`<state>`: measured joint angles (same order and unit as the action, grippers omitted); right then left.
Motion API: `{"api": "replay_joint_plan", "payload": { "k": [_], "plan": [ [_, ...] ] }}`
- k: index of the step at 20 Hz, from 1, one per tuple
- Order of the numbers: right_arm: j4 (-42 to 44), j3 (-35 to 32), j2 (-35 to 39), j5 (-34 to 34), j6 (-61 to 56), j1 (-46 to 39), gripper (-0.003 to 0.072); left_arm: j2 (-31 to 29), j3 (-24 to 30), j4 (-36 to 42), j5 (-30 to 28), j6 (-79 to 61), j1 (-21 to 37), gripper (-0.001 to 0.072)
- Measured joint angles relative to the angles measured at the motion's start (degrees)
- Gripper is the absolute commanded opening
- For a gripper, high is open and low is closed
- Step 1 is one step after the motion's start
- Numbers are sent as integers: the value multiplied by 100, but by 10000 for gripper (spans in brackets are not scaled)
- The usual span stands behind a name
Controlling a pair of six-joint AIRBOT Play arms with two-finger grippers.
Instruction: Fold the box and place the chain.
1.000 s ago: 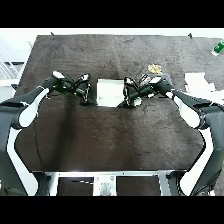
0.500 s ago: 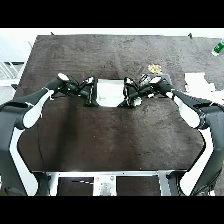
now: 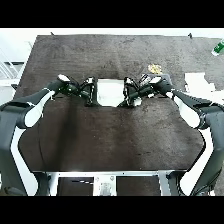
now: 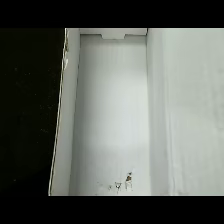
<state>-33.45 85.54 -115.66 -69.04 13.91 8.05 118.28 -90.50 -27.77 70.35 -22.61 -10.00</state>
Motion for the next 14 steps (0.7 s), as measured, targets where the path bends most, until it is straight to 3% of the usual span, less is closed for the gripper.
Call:
{"api": "replay_joint_plan", "payload": {
  "k": [3,5,14],
  "plan": [
    [0,0,0,0,2,0,477,7,-2,42,9,-22,0,720],
    [-2,0,0,2,4,0,476,48,-2,55,-7,-35,0,672],
    [-2,0,0,2,7,0,477,175,-2,46,-74,-120,-2,673]
  ]
}}
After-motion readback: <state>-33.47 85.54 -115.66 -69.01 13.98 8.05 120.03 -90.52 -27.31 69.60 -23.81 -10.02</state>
